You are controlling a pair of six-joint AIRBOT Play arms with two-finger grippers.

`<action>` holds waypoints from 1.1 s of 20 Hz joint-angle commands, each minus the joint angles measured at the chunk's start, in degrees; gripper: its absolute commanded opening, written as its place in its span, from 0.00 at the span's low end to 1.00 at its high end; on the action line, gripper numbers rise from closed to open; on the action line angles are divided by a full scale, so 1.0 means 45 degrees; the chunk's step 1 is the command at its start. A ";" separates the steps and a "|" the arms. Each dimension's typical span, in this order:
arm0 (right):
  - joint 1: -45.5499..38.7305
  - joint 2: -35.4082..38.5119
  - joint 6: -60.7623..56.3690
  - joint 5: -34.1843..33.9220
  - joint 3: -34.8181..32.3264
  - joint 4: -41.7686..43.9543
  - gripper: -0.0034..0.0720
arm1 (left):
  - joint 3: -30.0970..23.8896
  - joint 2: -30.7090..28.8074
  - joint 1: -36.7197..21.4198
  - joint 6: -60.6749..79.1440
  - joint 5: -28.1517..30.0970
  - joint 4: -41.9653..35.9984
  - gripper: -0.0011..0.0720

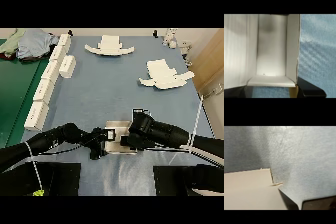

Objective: Fold the box.

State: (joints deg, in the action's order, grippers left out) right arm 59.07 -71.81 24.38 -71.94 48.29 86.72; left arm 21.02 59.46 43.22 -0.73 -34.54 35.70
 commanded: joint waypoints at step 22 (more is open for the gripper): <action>-0.2890 0.3235 0.2686 -0.2691 0.0855 -0.0733 0.05 | -0.0010 0.0010 0.0005 -0.0039 0.0000 -0.0039 0.59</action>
State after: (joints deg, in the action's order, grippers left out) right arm 53.19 -58.85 28.71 -82.46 52.23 83.66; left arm 20.99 59.48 43.22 -0.91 -34.57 35.51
